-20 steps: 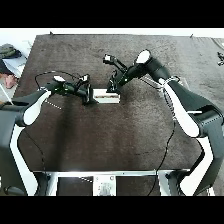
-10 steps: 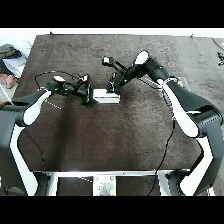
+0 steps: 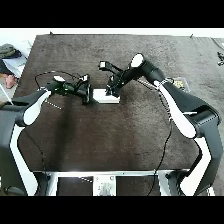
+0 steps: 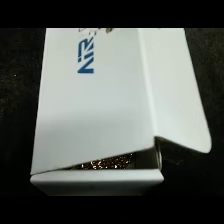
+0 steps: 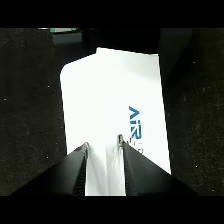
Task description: Fold the box and place the chain.
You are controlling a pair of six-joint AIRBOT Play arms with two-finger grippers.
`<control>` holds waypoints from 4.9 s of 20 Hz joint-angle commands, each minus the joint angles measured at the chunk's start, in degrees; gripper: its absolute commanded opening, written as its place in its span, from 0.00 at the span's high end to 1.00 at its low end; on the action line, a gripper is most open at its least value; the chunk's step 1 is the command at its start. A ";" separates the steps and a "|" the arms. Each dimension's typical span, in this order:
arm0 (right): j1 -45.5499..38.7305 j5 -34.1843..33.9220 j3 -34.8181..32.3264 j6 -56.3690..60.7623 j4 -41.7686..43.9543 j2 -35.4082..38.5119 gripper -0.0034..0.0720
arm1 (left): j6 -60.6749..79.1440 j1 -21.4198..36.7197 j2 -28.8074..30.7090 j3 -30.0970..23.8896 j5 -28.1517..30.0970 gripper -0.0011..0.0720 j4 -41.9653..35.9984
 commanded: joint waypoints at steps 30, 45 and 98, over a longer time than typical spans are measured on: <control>1.27 -3.50 0.00 2.89 -4.39 0.94 0.73 | 0.17 0.04 0.04 -0.02 -0.02 0.43 0.04; 1.27 -6.29 -0.07 3.10 -4.50 1.75 0.73 | 0.17 0.04 0.04 -0.02 -0.02 0.43 0.04; -4.90 -10.75 -20.13 4.81 9.20 3.78 0.97 | 0.17 0.04 0.02 -0.02 -0.02 0.43 0.02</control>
